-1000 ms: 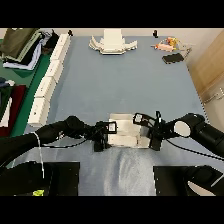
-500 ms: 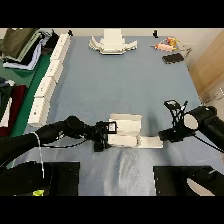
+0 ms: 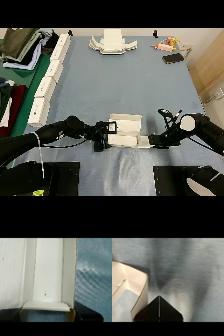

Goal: Fold the box.

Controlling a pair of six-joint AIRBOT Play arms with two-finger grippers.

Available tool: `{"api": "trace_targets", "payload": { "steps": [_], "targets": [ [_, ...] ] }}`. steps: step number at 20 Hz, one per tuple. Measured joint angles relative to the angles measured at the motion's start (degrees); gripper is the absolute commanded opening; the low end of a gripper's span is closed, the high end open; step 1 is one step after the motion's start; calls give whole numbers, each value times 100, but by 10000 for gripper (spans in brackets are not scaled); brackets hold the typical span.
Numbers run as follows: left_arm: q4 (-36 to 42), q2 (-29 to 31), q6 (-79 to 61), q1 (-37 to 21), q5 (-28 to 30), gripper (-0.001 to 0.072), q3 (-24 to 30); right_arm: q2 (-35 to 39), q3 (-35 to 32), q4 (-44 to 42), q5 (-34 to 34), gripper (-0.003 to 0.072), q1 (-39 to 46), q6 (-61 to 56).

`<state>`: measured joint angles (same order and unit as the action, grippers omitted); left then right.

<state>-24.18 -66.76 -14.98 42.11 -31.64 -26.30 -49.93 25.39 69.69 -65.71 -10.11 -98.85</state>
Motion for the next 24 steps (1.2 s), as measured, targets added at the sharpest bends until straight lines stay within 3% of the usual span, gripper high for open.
{"api": "trace_targets", "payload": {
  "steps": [3, 4, 6, 11, 13, 24],
  "targets": [
    [0, 0, 0, 0, 0, 610, 0, 127, -13, -291, 94, 8, 11, 247],
    [0, 0, 2, 0, 0, 610, 0, 190, -15, -339, 118, 45, 11, 306],
    [0, 0, 2, 0, 0, 610, 0, 326, -17, -404, 175, 247, 11, 433],
    [0, 0, 2, 0, 0, 610, 0, 518, 181, -476, 291, 253, 11, 551],
    [0, 0, 2, 0, 0, 610, 0, 544, 295, -496, 317, 444, 11, 575],
    [0, 0, 2, 0, 0, 610, 0, 157, 424, -815, 590, 437, -638, 640]
  ]
}}
